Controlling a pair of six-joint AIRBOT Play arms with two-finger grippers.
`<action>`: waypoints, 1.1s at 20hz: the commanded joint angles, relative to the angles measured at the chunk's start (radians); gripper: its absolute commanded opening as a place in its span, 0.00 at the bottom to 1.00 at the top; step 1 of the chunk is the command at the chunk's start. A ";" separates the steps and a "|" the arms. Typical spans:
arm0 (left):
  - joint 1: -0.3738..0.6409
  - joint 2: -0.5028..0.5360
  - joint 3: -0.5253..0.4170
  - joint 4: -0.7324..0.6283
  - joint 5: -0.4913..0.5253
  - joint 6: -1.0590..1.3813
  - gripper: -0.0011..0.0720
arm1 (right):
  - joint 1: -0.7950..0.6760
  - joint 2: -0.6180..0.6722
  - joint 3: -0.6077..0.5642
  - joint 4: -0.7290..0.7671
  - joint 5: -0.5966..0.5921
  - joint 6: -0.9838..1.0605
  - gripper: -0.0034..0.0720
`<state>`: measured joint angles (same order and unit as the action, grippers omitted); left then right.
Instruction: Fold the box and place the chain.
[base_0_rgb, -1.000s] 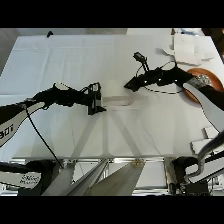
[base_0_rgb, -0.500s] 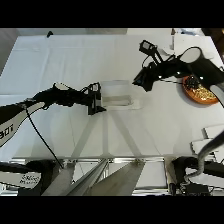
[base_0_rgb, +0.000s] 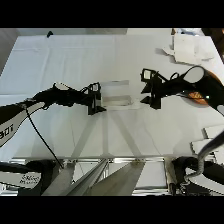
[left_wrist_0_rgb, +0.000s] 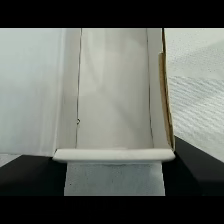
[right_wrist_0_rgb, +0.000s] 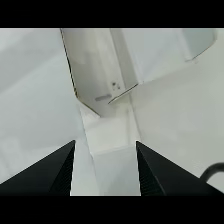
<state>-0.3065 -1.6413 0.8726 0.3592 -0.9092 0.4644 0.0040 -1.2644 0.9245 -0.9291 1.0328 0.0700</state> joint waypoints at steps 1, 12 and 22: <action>0.000 0.000 0.000 0.000 0.000 0.000 0.23 | 0.001 -0.088 -0.021 0.013 -0.056 -0.111 0.61; 0.000 0.000 0.000 0.000 0.000 0.000 0.23 | 0.002 -0.268 -0.021 0.268 -0.151 -0.289 0.59; 0.000 0.000 0.000 0.000 0.000 0.000 0.23 | 0.069 -0.273 -0.021 0.279 -0.139 -0.288 0.40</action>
<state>-0.3065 -1.6413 0.8726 0.3595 -0.9096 0.4664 0.0624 -1.5364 0.9039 -0.6571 0.8837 -0.2176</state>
